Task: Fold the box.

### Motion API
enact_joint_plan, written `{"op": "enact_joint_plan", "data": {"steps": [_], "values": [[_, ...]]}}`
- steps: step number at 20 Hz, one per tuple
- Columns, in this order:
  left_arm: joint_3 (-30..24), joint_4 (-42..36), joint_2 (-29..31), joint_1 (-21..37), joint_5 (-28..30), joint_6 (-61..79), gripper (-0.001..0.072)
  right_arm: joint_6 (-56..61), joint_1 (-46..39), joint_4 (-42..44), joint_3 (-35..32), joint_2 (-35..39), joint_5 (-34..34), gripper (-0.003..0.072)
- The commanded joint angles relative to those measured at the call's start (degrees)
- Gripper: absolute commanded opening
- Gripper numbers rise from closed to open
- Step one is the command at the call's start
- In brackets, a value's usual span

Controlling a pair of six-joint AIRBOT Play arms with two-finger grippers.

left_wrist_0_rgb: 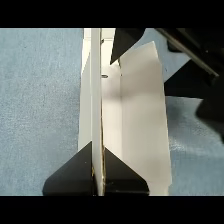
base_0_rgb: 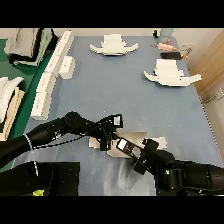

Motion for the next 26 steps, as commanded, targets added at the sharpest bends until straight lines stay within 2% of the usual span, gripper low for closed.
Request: {"op": "enact_joint_plan", "data": {"steps": [1,3,9,13,16,20,22,26], "values": [[0.0,0.0,0.0,0.0,0.0,0.0,0.0015,11.9,0.0,-3.5,0.5,3.4,4.3,0.0686],[0.0,0.0,0.0,0.0,0.0,0.0,0.0015,15.2,0.0,-6.2,0.5,4.6,7.2,0.0686],[0.0,0.0,0.0,0.0,0.0,0.0,0.0015,14.6,0.0,-7.5,0.5,4.9,7.3,0.0696],[0.0,0.0,0.0,0.0,0.0,0.0,0.0015,4.6,-2.0,-6.3,-0.2,5.5,1.4,0.0708],[0.0,0.0,0.0,0.0,0.0,0.0,0.0015,-10.9,-10.2,2.1,-1.4,9.6,-5.0,0.0709],[0.0,0.0,0.0,0.0,0.0,0.0,0.0015,-33.5,-24.1,15.4,-1.9,14.5,-6.3,0.0709],[0.0,0.0,0.0,0.0,0.0,0.0,0.0015,-45.5,-31.2,22.1,-1.9,14.8,-7.3,0.0709],[0.0,0.0,0.0,0.0,0.0,0.0,0.0015,-74.5,-45.7,41.3,-4.3,14.8,-10.3,0.0709]]}}
